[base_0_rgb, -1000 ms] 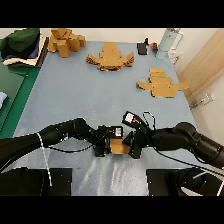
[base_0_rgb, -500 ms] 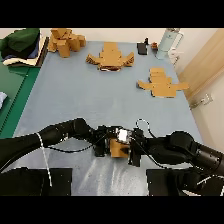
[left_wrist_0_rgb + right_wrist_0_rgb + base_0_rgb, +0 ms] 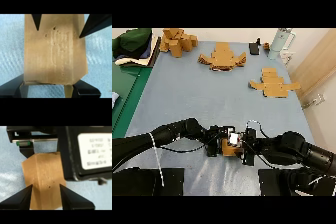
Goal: Fold the box.
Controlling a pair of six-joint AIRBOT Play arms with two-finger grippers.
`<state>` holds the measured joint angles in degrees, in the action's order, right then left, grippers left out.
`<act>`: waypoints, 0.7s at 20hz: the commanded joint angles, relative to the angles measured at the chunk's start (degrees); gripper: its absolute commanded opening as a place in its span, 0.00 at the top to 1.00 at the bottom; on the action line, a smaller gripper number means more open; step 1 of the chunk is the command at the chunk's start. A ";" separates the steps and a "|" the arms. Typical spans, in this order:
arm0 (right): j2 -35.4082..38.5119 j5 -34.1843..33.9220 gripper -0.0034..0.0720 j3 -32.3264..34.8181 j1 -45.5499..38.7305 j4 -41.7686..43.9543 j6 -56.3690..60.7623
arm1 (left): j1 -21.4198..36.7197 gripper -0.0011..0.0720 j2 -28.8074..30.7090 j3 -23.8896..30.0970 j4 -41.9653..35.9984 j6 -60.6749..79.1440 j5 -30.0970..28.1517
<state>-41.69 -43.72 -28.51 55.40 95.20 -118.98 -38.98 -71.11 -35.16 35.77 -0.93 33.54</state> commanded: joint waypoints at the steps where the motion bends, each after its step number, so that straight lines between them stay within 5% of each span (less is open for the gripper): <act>1: -0.02 -0.31 0.26 -0.04 0.07 -0.48 0.00 | 0.04 0.26 0.04 -0.02 0.00 0.02 0.00; 4: 0.00 -0.09 0.27 0.00 0.66 -0.81 0.02 | 0.04 0.26 0.04 -0.02 0.00 0.02 0.00; 11: -0.02 1.68 0.27 0.61 12.31 -22.32 16.09 | 0.04 0.26 0.04 -0.02 0.00 0.02 0.00; 14: -0.15 1.90 0.27 1.60 14.64 -24.50 19.23 | 0.04 0.26 0.04 -0.04 0.00 0.02 0.00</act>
